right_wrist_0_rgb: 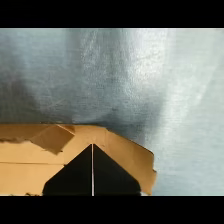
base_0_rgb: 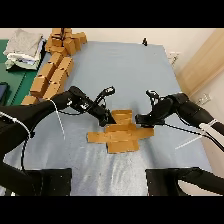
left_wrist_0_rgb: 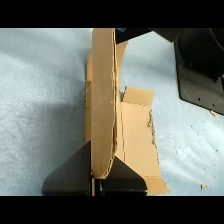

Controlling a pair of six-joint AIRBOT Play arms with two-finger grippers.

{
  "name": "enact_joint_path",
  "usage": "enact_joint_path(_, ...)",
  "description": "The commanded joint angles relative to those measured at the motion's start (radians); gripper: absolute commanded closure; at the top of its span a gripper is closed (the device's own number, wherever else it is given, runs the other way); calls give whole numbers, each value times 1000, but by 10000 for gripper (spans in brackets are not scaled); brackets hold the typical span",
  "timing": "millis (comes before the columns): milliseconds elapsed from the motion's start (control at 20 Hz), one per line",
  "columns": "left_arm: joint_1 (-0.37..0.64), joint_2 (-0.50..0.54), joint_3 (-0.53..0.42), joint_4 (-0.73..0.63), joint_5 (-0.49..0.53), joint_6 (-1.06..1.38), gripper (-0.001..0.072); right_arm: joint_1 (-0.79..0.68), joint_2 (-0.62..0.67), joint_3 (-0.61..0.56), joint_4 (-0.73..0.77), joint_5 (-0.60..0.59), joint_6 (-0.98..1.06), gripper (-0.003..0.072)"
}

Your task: Fold the box.

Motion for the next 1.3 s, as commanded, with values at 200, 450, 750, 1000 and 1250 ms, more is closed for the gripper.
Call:
enact_joint_path(200,-18,80,3,-1,134,92,702,0,10,1,-25,92,19,682)
enact_joint_path(450,-18,55,-3,6,52,88,700,0,10,1,-73,258,77,682)
enact_joint_path(750,-17,22,-18,8,50,81,700,0,10,1,-70,263,77,682)
enact_joint_path(1000,-17,20,-18,49,50,66,699,0,10,1,-69,263,77,681)
enact_joint_path(1250,-17,20,-18,51,51,61,698,0,12,5,-61,240,76,682)
